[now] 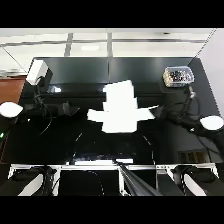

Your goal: Fold the box and place the chain.

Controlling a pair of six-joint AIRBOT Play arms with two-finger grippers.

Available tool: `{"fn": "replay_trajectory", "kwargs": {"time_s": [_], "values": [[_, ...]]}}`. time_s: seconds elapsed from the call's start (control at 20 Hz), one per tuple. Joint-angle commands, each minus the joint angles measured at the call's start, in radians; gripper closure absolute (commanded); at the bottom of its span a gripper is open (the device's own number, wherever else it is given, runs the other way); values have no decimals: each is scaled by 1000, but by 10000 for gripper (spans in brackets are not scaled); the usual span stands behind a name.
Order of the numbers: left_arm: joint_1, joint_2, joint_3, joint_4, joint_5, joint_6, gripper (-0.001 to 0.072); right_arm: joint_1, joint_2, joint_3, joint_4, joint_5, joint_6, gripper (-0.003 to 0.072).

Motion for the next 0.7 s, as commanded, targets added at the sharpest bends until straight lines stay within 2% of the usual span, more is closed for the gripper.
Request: {"fn": "replay_trajectory", "kwargs": {"time_s": [0.0, 0.15, 0.3, 0.4, 0.65], "values": [[-24, -229, 151, -81, -109, 95, 20, 264, 25, -58, 82, -270, 39, 672], [-26, -415, 290, -144, -202, 130, 19, 317, 24, -60, 82, -288, 42, 672], [-28, -557, 360, -294, -324, 273, 19, 320, 24, -60, 79, -277, 42, 672], [-37, -622, 401, -315, -332, 299, 19, 320, 24, -60, 75, -263, 42, 672], [-86, -724, 480, -256, -328, 315, 19, 320, 24, -60, 72, -259, 42, 672]]}}
